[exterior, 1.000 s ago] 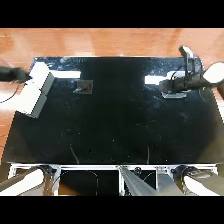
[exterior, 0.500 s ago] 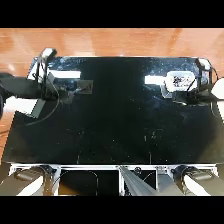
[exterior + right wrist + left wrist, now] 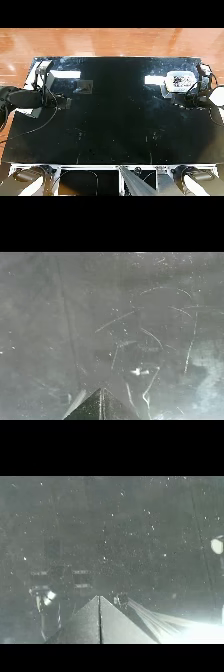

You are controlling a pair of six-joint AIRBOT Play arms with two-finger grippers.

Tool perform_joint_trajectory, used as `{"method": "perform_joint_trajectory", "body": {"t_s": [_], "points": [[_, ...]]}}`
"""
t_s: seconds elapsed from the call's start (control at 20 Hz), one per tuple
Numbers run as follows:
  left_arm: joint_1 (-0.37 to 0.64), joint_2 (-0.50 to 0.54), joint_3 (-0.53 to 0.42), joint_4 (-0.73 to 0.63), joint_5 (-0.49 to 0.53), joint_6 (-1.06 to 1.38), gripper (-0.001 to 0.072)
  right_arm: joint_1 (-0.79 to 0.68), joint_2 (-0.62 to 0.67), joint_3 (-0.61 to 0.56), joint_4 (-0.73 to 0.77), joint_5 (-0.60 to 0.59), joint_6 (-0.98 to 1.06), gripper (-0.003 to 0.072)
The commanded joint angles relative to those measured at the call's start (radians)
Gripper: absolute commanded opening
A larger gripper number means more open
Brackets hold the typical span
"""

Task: Fold the box and place the chain.

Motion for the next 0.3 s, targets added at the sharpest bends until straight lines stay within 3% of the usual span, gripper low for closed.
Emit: {"method": "perform_joint_trajectory", "body": {"t_s": [0.0, 0.25], "points": [[-0.001, -0.004, -0.004, 0.013, -0.019, -0.008, 0.0020, 0.000, 0.002, -0.003, 0.000, -0.006, 0.002, 0.0027], [-0.001, -0.008, -0.004, 0.013, -0.042, -0.008, 0.0021, 0.000, 0.002, -0.003, 0.000, -0.006, 0.002, 0.0027]]}}
